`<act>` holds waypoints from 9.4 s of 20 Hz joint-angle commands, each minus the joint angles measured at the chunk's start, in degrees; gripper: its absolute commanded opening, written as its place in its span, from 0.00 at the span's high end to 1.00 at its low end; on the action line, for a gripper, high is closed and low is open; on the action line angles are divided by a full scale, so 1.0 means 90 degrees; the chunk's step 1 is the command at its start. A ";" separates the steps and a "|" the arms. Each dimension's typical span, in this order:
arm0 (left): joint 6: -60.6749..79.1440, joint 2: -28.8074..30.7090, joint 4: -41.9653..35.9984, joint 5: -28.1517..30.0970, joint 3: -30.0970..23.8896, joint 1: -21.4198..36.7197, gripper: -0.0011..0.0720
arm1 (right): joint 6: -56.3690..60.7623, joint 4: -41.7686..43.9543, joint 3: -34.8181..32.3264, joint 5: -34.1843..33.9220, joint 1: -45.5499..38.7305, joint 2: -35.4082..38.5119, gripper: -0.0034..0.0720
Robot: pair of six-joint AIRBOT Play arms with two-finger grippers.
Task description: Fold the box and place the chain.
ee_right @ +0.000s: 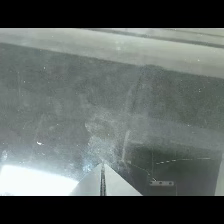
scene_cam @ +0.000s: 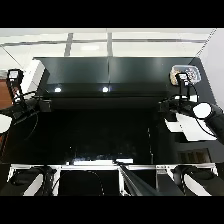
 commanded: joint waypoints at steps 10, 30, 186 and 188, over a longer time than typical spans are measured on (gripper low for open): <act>0.0002 0.0002 0.0002 0.0000 -0.0002 -0.0002 0.95 | 0.0002 0.0000 0.0007 0.0002 0.0002 -0.0005 0.94; -0.0032 -0.0386 -0.0211 0.0639 -0.0002 -0.0002 0.02 | 0.0070 -0.0357 0.1826 0.0884 -0.5248 -0.0879 0.00; 0.8624 -0.5008 -0.3279 -0.2023 0.2050 -0.2446 0.95 | -0.6703 0.0940 -0.0027 0.1979 0.2895 -0.0952 0.06; 0.8624 -0.5008 -0.3281 -0.2023 0.2050 -0.2446 0.95 | -0.6703 0.0986 -0.0029 0.1945 0.3009 -0.0993 0.06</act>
